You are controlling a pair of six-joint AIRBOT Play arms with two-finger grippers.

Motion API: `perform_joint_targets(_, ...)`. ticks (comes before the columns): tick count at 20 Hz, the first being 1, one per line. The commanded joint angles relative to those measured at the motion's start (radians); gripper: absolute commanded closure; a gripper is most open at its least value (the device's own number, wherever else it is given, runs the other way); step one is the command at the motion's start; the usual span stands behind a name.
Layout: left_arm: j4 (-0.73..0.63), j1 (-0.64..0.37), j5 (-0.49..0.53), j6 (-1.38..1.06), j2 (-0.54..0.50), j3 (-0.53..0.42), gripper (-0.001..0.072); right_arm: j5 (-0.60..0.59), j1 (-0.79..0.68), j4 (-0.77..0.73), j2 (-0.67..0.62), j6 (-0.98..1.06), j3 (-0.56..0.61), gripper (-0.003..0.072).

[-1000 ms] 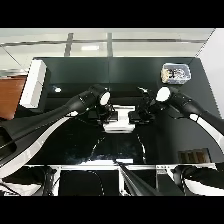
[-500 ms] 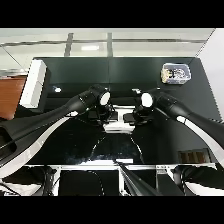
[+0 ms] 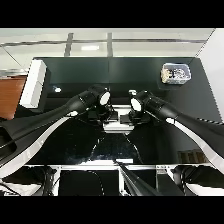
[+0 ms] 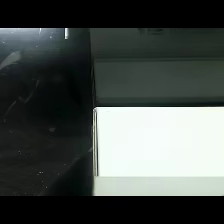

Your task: Fold the box and place the chain.

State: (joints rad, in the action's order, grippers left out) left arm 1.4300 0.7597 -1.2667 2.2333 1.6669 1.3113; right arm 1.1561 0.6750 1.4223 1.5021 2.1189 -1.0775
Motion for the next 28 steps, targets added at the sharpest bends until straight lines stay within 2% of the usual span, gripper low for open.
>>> perform_joint_targets(1, 0.001, 0.000, 0.009, -0.006, 0.000, 0.000, 0.0683, 0.000, 0.005, -0.008, 0.005, 0.009, -0.005, 0.0670)
perform_joint_targets(4, 0.001, 0.000, 0.009, -0.006, 0.000, 0.000, 0.0683, 0.001, 0.005, -0.008, 0.005, 0.009, -0.005, 0.0668)
perform_joint_targets(5, 0.001, 0.000, 0.009, -0.006, 0.000, 0.000, 0.0684, 0.002, 0.005, -0.008, 0.005, 0.009, -0.005, 0.0638)
perform_joint_targets(6, 0.001, 0.000, 0.009, -0.006, 0.000, 0.000, 0.0683, 0.002, 0.003, -0.009, 0.005, 0.010, -0.005, 0.0467)
perform_joint_targets(7, 0.001, 0.000, 0.009, -0.006, 0.000, 0.000, 0.0684, 0.003, 0.000, -0.013, 0.005, 0.010, -0.005, 0.0448)
perform_joint_targets(8, 0.001, 0.000, 0.009, -0.006, 0.000, 0.000, 0.0684, 0.003, -0.002, -0.014, 0.005, 0.009, -0.005, 0.0538)
perform_joint_targets(9, 0.001, 0.000, 0.009, -0.006, 0.000, 0.000, 0.0683, 0.002, -0.002, -0.011, 0.005, 0.009, -0.005, 0.0669)
perform_joint_targets(13, 0.001, 0.000, 0.009, -0.006, 0.000, 0.000, 0.0683, -0.008, -0.002, -0.010, 0.002, 0.009, -0.005, 0.0663)
perform_joint_targets(14, 0.001, 0.000, 0.009, -0.006, 0.000, 0.000, 0.0683, -0.008, -0.002, -0.007, -0.003, 0.009, -0.005, 0.0463)
perform_joint_targets(15, 0.001, 0.000, 0.009, -0.006, 0.000, 0.000, 0.0683, -0.003, -0.002, -0.006, -0.010, 0.009, -0.005, 0.0304)
perform_joint_targets(19, 0.001, 0.000, 0.008, -0.006, 0.000, 0.000, 0.0683, 0.069, -0.034, -0.003, -0.101, -0.053, -0.005, 0.0303)
perform_joint_targets(23, 0.001, 0.000, 0.008, -0.006, 0.000, 0.000, 0.0684, 0.149, -0.100, 0.029, -0.296, -0.153, -0.007, 0.0303)
perform_joint_targets(26, 0.001, 0.000, 0.007, -0.006, 0.000, 0.000, 0.0683, 0.073, -0.204, 0.208, -0.394, -0.153, -0.007, 0.0303)
perform_joint_targets(28, 0.001, 0.000, 0.006, -0.007, 0.000, 0.000, 0.0683, -0.055, -0.289, 0.363, -0.381, -0.149, -0.003, 0.0303)
